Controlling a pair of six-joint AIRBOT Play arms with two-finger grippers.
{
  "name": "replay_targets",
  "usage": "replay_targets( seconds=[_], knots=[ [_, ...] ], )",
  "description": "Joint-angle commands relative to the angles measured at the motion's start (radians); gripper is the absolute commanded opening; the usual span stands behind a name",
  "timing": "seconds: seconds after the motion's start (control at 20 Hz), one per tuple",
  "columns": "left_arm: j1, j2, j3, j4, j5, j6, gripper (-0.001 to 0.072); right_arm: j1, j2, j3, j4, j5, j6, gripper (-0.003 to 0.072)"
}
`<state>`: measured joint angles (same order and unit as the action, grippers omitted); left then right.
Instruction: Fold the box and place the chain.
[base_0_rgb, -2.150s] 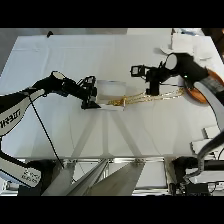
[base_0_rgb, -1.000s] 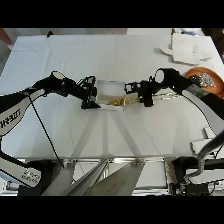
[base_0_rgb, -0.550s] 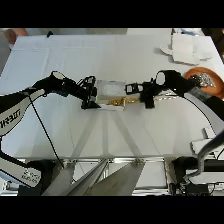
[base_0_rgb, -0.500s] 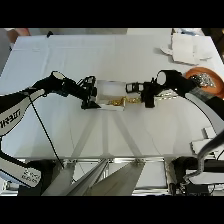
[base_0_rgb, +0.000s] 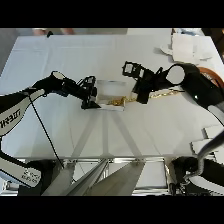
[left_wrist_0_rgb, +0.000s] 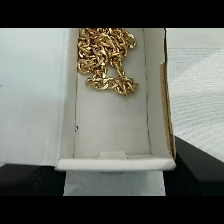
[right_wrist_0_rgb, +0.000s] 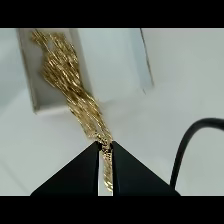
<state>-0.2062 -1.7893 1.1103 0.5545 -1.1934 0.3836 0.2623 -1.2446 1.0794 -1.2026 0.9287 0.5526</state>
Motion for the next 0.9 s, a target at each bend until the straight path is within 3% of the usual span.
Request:
replay_targets(
  seconds=[0.0, 0.3, 0.7, 0.75, 0.8, 0.85],
  knots=[
    [0.000, 0.000, 0.000, 0.000, 0.000, 0.000, 0.0320, 0.083, 0.043, 0.001, 0.069, -0.039, 0.082, 0.0010],
    [0.000, 0.000, 0.000, 0.000, 0.000, 0.000, 0.0320, 0.193, 0.001, 0.001, 0.111, -0.316, 0.188, 0.0008],
    [0.000, 0.000, 0.000, 0.000, 0.000, 0.000, 0.0320, 0.198, -0.189, 0.001, 0.019, -0.311, 0.322, 0.0015],
    [0.000, 0.000, 0.000, 0.000, 0.000, 0.000, 0.0320, 0.198, -0.184, 0.001, 0.012, -0.304, 0.317, 0.0089],
    [0.000, 0.000, 0.000, 0.000, 0.000, 0.000, 0.0320, 0.198, -0.175, 0.001, 0.010, -0.291, 0.302, 0.0217],
    [0.000, 0.000, 0.000, 0.000, 0.000, 0.000, 0.0320, 0.198, -0.162, 0.001, 0.005, -0.277, 0.296, 0.0403]
  ],
)
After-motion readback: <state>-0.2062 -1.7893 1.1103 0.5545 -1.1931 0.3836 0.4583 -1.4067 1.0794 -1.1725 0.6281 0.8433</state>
